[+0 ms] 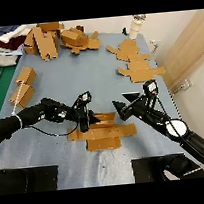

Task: Fold the box.

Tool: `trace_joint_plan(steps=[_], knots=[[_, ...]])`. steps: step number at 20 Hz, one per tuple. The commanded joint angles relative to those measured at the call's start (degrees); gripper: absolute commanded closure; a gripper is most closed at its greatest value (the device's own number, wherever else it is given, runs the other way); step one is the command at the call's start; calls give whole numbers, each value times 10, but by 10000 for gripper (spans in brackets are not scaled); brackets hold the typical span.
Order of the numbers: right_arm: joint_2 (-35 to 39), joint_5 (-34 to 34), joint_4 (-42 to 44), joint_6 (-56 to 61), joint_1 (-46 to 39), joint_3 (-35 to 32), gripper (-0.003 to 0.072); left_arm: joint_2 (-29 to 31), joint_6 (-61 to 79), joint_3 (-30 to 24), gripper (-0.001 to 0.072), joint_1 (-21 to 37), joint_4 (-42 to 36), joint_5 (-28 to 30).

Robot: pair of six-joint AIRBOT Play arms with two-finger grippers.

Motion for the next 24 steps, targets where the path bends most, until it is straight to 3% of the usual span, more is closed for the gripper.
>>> trace_joint_plan(steps=[1, 4, 6, 7, 8, 10, 14, 19, 24], knots=[[22, 176, -64, 2, 0, 11, 81, 0, 0, 0, 695, 0, 0, 0], [64, 396, -307, 129, 1, 13, 90, 0, 0, 0, 695, 0, 0, 0], [96, 491, -471, 216, 2, 13, 93, 0, 0, 0, 695, 0, 0, 1], [120, 511, -494, 216, 5, 13, 94, 0, 0, 0, 695, 0, 0, 0], [144, 510, -486, 210, 11, 11, 98, 0, 0, 0, 695, 0, 0, 0], [186, 508, -458, 164, 32, 3, 177, 0, 0, 0, 695, 0, 0, 0], [201, 499, -467, 144, 76, -49, 170, 0, 0, 0, 695, 0, 0, 0], [136, 382, -337, 144, 84, -65, 141, 0, 0, 0, 695, 0, 0, 0], [24, 313, -340, 144, 84, -65, 140, 0, 0, 0, 695, 0, 0, 0]])
